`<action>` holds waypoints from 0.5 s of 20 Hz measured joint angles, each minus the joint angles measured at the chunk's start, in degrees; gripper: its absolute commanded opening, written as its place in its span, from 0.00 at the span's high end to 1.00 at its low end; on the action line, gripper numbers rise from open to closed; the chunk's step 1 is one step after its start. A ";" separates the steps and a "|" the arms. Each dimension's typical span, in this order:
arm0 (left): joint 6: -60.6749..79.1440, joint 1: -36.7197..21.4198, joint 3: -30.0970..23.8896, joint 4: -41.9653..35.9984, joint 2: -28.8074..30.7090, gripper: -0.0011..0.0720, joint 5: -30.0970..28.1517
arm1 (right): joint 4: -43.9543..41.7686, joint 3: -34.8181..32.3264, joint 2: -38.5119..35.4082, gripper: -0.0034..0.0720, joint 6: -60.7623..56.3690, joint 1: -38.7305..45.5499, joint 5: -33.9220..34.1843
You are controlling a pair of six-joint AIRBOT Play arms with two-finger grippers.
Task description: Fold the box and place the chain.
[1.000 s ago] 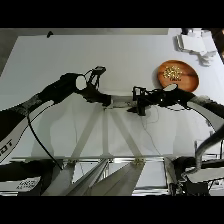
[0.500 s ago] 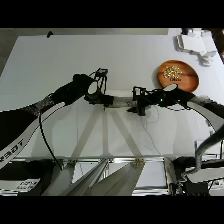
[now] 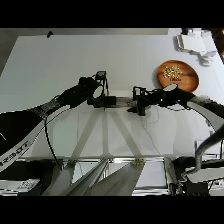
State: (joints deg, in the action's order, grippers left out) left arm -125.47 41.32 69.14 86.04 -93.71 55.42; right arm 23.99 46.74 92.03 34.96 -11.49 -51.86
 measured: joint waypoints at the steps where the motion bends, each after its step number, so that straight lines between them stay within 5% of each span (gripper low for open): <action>1: -0.55 0.09 0.00 -0.04 -0.02 0.87 -0.31 | 0.00 0.02 0.00 0.40 0.00 0.00 0.02; 2: -1.11 0.20 0.00 0.11 -0.04 0.97 -0.39 | -0.02 0.02 0.00 0.40 -0.02 0.00 0.00; 6: -1.60 0.48 -0.02 -0.02 -0.07 0.94 -1.99 | -0.11 0.02 0.00 0.40 -0.04 0.02 0.09; 9: -1.64 0.48 0.00 -1.22 0.11 0.45 -4.46 | -0.04 0.02 -0.02 0.40 -0.02 0.07 0.20; 10: -1.64 0.37 0.02 -1.62 0.42 0.36 -4.94 | -0.02 0.02 -0.02 0.40 0.04 0.04 0.20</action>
State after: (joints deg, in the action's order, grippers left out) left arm -127.11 41.69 69.17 84.42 -93.30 50.48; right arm 23.97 46.76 92.01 35.00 -11.44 -51.66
